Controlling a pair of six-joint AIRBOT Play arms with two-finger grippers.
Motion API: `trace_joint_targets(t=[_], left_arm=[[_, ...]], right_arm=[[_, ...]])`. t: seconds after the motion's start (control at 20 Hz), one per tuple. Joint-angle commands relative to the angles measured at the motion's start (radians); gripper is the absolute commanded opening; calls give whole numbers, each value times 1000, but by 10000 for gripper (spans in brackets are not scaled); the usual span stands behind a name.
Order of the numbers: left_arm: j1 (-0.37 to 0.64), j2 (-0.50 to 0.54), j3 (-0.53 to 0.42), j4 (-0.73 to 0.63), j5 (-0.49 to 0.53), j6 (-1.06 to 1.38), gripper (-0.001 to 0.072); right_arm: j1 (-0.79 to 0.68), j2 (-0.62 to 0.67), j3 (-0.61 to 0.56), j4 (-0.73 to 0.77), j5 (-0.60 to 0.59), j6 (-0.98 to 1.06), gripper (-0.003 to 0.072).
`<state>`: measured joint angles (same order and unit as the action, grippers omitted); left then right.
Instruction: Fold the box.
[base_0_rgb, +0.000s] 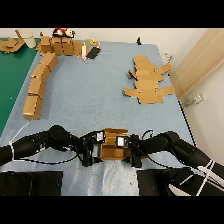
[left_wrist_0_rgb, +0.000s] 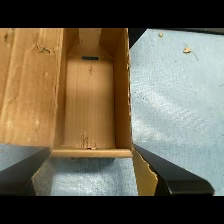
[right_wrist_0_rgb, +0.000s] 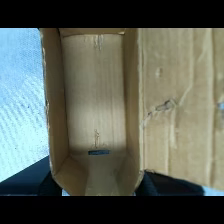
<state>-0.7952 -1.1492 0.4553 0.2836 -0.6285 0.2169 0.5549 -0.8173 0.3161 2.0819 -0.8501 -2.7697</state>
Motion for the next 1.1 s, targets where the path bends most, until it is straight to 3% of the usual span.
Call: trace_joint_targets(t=[0.0, 0.15, 0.35, 0.4, 0.45, 0.5, 1.05], left_arm=[[-13, -10, 1, 1, 26, 1, 711], [-56, -12, 5, 1, 95, -2, 711], [-66, -13, 5, 1, 105, -2, 710], [-66, -13, 5, 1, 105, -2, 688], [-66, -13, 5, 1, 105, -2, 600], [-66, -13, 5, 1, 105, -2, 592], [-66, -12, 5, 1, 103, -4, 593]], right_arm=[[1, 1, 0, 1, 0, 2, 457], [1, 1, 0, 1, 0, 2, 457], [1, 1, 0, 1, 0, 2, 457], [1, 1, 0, 1, 0, 2, 457], [1, 1, 0, 1, 0, 2, 457], [1, 1, 0, 1, 0, 2, 457], [1, 1, 0, 1, 0, 2, 457]])
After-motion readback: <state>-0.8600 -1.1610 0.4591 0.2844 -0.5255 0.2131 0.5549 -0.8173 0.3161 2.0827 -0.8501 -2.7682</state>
